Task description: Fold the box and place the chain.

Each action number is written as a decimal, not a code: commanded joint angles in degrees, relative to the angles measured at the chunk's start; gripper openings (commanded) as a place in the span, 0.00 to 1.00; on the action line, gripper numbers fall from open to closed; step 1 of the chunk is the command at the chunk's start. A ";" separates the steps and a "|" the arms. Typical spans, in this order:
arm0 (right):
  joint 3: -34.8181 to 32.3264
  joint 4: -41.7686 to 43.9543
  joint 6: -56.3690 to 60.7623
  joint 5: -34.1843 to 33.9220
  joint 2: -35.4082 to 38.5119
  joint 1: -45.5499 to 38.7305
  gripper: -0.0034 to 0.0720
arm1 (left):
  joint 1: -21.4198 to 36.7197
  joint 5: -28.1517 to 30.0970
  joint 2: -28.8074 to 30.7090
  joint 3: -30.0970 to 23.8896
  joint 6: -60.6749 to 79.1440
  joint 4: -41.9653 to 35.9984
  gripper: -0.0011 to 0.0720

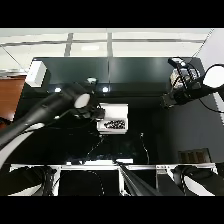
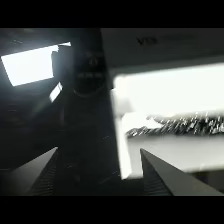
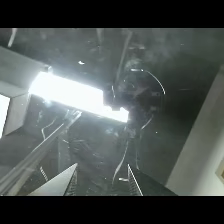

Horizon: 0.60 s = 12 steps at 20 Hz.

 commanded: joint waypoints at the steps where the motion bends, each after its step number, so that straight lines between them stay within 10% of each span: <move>1: -0.02 -0.42 0.72 0.13 0.04 -2.51 0.56 | 5.31 -3.34 9.62 -3.48 5.27 7.26 0.81; 5: -0.02 -0.42 1.79 1.64 0.04 -6.36 0.56 | 23.54 0.59 19.89 -15.26 19.63 -2.64 0.81; 9: -0.02 0.07 3.32 1.20 0.04 -6.91 0.56 | 42.18 1.22 20.55 -26.73 69.26 -45.05 0.81; 12: -0.02 0.24 5.05 1.14 0.04 -6.88 0.56 | 43.32 2.93 18.14 -34.01 102.29 -57.59 0.81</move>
